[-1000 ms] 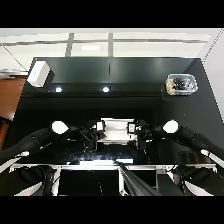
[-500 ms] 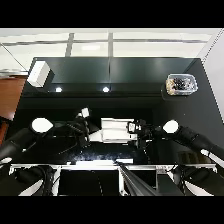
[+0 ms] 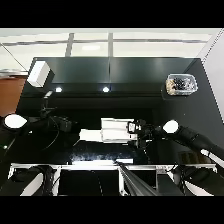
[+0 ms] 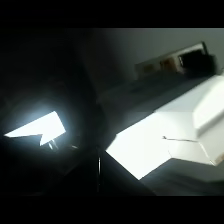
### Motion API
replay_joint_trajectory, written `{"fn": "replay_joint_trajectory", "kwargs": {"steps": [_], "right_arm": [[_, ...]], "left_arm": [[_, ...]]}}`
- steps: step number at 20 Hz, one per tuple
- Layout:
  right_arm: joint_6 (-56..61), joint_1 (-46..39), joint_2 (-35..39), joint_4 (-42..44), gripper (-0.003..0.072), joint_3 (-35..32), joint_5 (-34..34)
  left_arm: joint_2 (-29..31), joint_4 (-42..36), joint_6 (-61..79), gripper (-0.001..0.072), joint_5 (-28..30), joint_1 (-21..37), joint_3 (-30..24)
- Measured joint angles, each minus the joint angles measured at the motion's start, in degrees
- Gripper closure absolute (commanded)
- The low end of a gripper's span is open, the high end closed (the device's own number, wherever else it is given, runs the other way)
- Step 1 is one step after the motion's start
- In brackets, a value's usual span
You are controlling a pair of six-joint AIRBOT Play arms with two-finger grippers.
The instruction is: Fold the box and place the chain.
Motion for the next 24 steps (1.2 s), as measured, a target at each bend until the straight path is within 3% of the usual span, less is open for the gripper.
{"fn": "replay_joint_trajectory", "kwargs": {"steps": [5, 14, 15, 18, 19, 24], "right_arm": [[0.0, 0.0, 0.0, 0.0, 0.0267, 0.0, 0.0], [0.0, 0.0, 0.0, 0.0, 0.0267, 0.0, 0.0], [0.0, 0.0, 0.0, 0.0, 0.0267, 0.0, 0.0], [0.0, 0.0, 0.0, 0.0, 0.0267, 0.0, 0.0], [0.0, 0.0, 0.0, 0.0, 0.0267, 0.0, 0.0], [0.0, 0.0, 0.0, 0.0, 0.0267, 0.0, 0.0]], "left_arm": [[-6.8, -1.4, -13.0, 0.0679, -2.7, 4.0, -2.4], [-19.6, -7.9, -12.7, 0.0677, -4.0, -5.8, -3.2], [-20.0, -8.5, -12.0, 0.0624, -3.9, -6.4, -3.2], [-20.2, -11.3, -10.8, 0.0095, -4.8, -7.5, -2.8], [-20.0, -11.6, -10.5, 0.0006, -5.3, -7.7, -2.5], [-18.7, -11.0, -9.8, 0.0005, -3.3, -8.0, -0.6]]}}
